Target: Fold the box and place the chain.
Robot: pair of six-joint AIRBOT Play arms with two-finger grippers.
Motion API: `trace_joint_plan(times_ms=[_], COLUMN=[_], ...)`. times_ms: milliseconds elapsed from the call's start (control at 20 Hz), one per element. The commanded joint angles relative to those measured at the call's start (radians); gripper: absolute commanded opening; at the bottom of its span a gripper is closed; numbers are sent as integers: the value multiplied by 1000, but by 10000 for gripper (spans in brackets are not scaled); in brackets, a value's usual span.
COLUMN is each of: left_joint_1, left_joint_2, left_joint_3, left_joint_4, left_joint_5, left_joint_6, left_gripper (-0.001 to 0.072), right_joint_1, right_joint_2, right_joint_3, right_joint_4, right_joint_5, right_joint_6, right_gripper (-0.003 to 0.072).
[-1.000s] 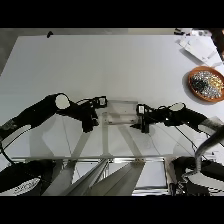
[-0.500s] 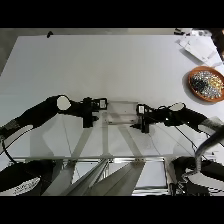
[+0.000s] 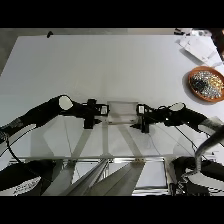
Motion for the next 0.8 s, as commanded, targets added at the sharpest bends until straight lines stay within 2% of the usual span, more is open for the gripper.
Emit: trace_joint_plan(times_ms=[0, 100, 200, 500, 550, 650, 750], left_joint_1=[-20, -33, -43, -50, -50, -50, -55], left_joint_2=[-4, -6, -6, -6, -6, -6, -6], left_joint_3=[0, 0, 0, 0, 0, 0, 0], left_joint_4=[-21, -23, -34, -67, -68, -67, -71], left_joint_5=[7, 1, -6, -19, -13, 11, 48], left_joint_6=[24, 23, 23, 21, 21, 21, 20], left_gripper=[391, 385, 336, 308, 308, 262, 261], right_joint_1=[1, 1, 1, 1, 1, 1, 1], right_joint_2=[0, 0, 0, 0, 0, 0, 0], right_joint_3=[0, 0, 0, 0, 0, 0, 0], right_joint_4=[0, 0, 0, 0, 0, 0, 0], right_joint_5=[0, 0, 0, 0, 0, 0, 0], right_joint_6=[0, 0, 0, 0, 0, 0, 0], right_gripper=[321, 321, 321, 321, 321, 321, 321])
